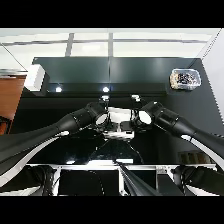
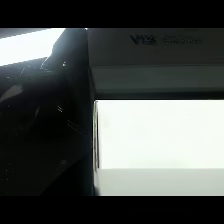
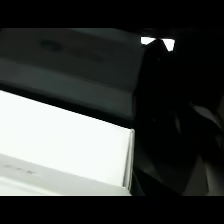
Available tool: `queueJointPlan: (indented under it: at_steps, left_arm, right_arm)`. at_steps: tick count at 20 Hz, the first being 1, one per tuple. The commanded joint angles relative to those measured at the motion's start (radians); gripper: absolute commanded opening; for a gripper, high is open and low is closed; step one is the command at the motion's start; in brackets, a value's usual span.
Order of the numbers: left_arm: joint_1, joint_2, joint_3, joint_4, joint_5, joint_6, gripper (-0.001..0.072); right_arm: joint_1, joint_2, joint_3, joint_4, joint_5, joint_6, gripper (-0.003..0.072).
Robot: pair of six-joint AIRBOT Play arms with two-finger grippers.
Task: Fold the box and place the chain.
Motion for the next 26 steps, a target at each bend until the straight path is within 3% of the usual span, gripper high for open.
queueJointPlan:
  at_steps: [1,8,14,24,25,26]
  left_arm:
    - [0.0,0.0,0.001,0.001,-0.001,-0.001,0.0029]
    - [0.0,0.0,0.001,0.002,-0.005,0.0,0.0028]
    - [0.0,0.0,0.001,0.002,-0.005,0.0,0.0028]
    - [0.0,0.0,0.001,0.002,-0.005,-0.001,0.0028]
    - [0.0,0.0,0.001,0.002,-0.004,0.0,0.0028]
    - [0.0,0.0,0.001,0.002,-0.001,0.0,0.0028]
  right_arm:
    - [0.023,-0.019,0.016,-0.042,0.03,0.104,0.0369]
    - [0.025,-0.019,0.015,-0.026,0.011,0.106,0.0366]
    - [0.025,-0.027,0.012,-0.042,0.017,0.28,0.0366]
    - [0.025,-0.073,0.012,-0.041,0.004,0.204,0.0363]
    - [0.025,-0.073,0.012,-0.04,0.003,0.204,0.0237]
    - [0.025,-0.073,0.012,-0.034,0.002,0.204,0.0029]
